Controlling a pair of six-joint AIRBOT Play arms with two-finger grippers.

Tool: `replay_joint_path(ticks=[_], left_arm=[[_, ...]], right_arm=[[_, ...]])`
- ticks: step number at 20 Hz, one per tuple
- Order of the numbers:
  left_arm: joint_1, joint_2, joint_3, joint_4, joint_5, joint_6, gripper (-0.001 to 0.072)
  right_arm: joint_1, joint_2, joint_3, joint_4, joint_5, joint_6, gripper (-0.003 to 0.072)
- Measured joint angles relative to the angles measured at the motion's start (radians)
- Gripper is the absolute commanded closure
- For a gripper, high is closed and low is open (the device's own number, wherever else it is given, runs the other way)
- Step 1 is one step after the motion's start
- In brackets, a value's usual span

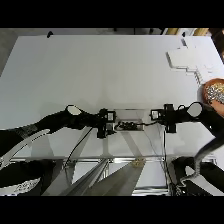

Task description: Fold the box and place the chain.

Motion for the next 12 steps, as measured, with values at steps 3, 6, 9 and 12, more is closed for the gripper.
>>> replay_joint_path(ticks=[3,6,9,12], left_arm=[[0.000,0.000,0.000,0.000,0.000,0.000,0.0435],[0.000,0.000,0.000,0.000,0.000,0.000,0.0435],[0.000,0.000,0.000,0.000,0.000,0.000,0.0435],[0.000,0.000,0.000,0.000,0.000,0.000,0.0435]], right_arm=[[0.000,0.021,-0.002,-0.001,-0.004,-0.001,0.0669],[0.000,0.106,-0.002,0.016,0.035,-0.001,0.0669],[0.001,0.219,-0.002,0.108,0.083,-0.001,0.0669],[0.021,0.318,-0.002,0.256,0.149,-0.021,0.0669]])
